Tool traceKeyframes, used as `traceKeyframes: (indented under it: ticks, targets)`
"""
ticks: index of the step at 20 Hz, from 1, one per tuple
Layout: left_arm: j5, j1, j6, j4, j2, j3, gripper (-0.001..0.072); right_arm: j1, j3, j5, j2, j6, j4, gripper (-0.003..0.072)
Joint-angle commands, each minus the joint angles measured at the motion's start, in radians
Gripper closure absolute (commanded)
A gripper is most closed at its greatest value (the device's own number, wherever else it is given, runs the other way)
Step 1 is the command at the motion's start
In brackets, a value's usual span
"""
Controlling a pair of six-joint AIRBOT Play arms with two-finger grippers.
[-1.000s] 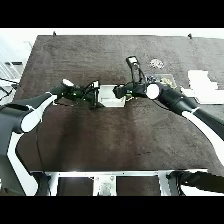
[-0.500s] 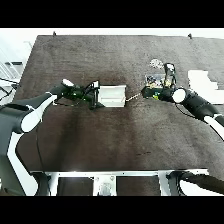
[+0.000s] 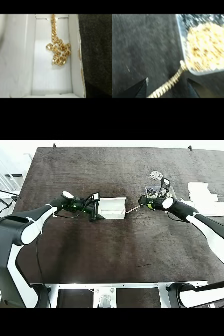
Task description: Fold the box and place the chain.
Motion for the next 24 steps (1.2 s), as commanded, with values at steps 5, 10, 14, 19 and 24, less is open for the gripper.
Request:
traceKeyframes:
  ticks: [5,10,14,19,24]
  targets:
    - [0.001,0.0,0.0,0.0,0.0,0.001,0.065,-0.012,0.074,0.021,-0.051,-0.058,0.061,0.067]
    - [0.0,0.0,0.0,0.0,0.0,0.001,0.065,0.036,0.074,0.062,0.227,-0.168,0.058,0.0672]
    - [0.0,0.0,0.0,0.0,0.0,0.001,0.065,0.097,0.097,0.061,0.464,-0.211,0.052,0.0672]
    - [0.0,0.0,0.0,0.0,0.0,0.001,0.065,0.259,0.187,0.061,0.592,-0.253,0.042,0.0672]
    - [0.0,0.0,0.0,0.0,0.0,0.001,0.0649,0.446,0.247,0.019,0.599,-0.277,-0.003,0.0673]
